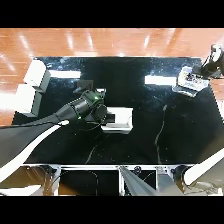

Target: Fold the box and place the chain.

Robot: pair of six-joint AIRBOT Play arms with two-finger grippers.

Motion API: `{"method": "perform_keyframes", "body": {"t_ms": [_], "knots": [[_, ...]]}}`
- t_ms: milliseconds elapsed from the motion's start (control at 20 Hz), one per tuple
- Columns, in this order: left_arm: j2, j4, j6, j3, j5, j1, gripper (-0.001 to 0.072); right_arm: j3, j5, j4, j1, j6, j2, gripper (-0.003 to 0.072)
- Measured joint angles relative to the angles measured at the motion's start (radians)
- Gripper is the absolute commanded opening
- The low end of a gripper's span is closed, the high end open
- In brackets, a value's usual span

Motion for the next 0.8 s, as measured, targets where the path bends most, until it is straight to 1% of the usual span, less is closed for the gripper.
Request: {"method": "perform_keyframes", "body": {"t_ms": [300,500,800], "knots": [[0.000,0.001,0.000,0.000,0.000,0.000,0.0021,0.000,-0.009,0.059,0.011,-0.015,0.196,0.0026],[0.000,0.004,0.000,0.000,0.000,0.000,0.0021,0.000,-0.008,0.124,0.050,-0.031,0.376,0.0027],[0.000,0.004,0.000,0.000,0.000,0.000,0.0021,0.000,-0.016,0.146,0.148,-0.047,0.678,0.0029]]}}
